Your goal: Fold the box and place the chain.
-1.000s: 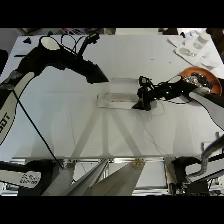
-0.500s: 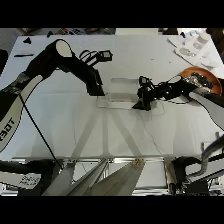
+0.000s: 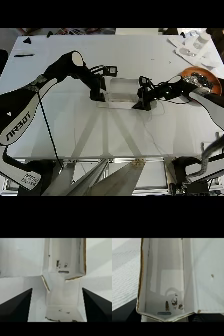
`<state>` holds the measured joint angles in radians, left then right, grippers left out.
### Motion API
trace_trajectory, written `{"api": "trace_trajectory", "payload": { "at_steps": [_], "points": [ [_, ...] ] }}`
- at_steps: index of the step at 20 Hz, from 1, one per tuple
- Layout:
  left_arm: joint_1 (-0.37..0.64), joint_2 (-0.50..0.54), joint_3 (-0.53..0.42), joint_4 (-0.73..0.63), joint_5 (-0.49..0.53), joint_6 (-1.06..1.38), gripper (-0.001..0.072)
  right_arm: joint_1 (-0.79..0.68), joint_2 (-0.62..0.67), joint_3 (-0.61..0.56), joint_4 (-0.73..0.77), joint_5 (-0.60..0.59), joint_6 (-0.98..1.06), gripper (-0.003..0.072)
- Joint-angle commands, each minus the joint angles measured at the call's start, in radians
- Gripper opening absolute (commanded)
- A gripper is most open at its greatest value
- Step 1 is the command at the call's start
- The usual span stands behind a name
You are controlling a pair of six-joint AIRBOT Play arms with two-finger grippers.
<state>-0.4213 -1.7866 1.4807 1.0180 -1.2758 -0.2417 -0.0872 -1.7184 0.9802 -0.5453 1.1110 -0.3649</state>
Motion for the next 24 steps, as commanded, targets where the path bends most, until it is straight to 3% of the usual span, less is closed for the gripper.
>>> {"api": "trace_trajectory", "payload": {
  "at_steps": [1, 4, 8, 13, 15, 24],
  "points": [
    [0.007, -0.017, -0.029, -0.017, -0.005, 0.041, 0.0693, 0.001, 0.0, 0.001, 0.0, 0.0, 0.0, 0.0403],
    [0.014, -0.018, -0.044, -0.048, -0.064, 0.112, 0.056, 0.001, 0.0, 0.001, 0.0, 0.0, 0.0, 0.0403],
    [0.016, -0.018, -0.044, -0.168, -0.071, 0.196, 0.056, 0.001, 0.0, 0.001, 0.0, 0.0, 0.0, 0.0403],
    [0.015, -0.018, -0.044, -0.178, -0.057, 0.201, 0.0537, 0.001, 0.0, 0.001, 0.0, 0.0, 0.0, 0.0403],
    [0.015, -0.018, -0.044, -0.171, -0.038, 0.201, 0.0376, 0.001, 0.0, 0.001, 0.0, 0.0, 0.0, 0.0403],
    [0.016, -0.018, -0.044, -0.071, -0.033, 0.275, 0.0416, 0.001, 0.0, 0.001, 0.0, 0.0, 0.0, 0.0403]
  ]
}}
